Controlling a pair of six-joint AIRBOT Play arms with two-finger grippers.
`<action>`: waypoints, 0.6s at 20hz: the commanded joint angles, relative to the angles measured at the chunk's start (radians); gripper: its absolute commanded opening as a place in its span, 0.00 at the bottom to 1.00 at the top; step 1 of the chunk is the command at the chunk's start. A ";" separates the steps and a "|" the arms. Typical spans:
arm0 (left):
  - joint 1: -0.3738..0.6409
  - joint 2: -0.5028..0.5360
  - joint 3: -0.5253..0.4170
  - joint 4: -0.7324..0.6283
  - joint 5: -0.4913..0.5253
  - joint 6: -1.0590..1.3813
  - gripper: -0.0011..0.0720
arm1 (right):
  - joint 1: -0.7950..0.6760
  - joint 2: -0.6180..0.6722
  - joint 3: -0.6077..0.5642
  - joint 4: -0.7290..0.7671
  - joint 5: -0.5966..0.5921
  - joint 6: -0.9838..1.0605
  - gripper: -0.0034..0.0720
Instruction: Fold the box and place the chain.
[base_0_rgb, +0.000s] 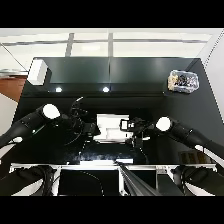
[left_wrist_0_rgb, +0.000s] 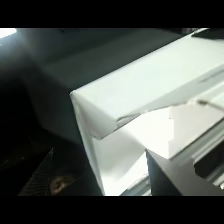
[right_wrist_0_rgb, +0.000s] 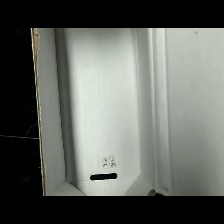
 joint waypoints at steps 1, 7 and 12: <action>-0.062 0.000 0.003 0.042 0.073 -0.124 0.98 | 0.000 0.000 -0.001 0.000 0.001 0.000 0.49; -0.133 -0.001 0.011 0.182 0.098 -0.364 0.97 | -0.001 0.000 -0.001 0.000 -0.001 0.000 0.49; -0.249 -0.003 0.077 0.417 0.113 -0.692 0.95 | -0.001 0.000 -0.001 0.000 0.000 0.000 0.49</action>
